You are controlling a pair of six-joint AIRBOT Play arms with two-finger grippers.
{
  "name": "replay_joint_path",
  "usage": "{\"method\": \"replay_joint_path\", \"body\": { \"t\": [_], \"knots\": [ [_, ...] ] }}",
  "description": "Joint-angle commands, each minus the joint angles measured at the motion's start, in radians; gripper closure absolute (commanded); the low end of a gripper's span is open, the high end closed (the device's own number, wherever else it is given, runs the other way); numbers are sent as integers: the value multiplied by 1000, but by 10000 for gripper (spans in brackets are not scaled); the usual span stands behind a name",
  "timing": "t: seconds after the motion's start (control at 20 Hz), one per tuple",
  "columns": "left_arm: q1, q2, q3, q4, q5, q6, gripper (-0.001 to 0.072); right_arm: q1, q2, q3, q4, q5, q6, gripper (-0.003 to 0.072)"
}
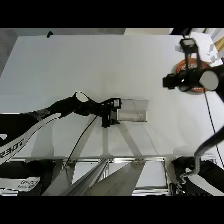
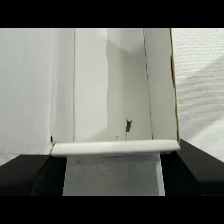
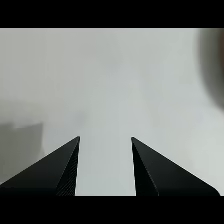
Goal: Fold the box and place the chain.
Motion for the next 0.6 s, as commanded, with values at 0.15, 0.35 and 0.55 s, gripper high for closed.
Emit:
{"method": "replay_joint_path", "body": {
  "t": [0.15, 0.35, 0.55],
  "knots": [
    [1, 0, 0, 0, 1, 0, 576, -391, -387, 262, 79, -51, -184, 374],
    [1, 0, 0, 0, 1, 0, 576, -458, -591, 362, 83, -13, -189, 373],
    [1, 0, 0, 0, 1, 0, 576, -458, -653, 364, 124, -67, -216, 416]
  ]
}}
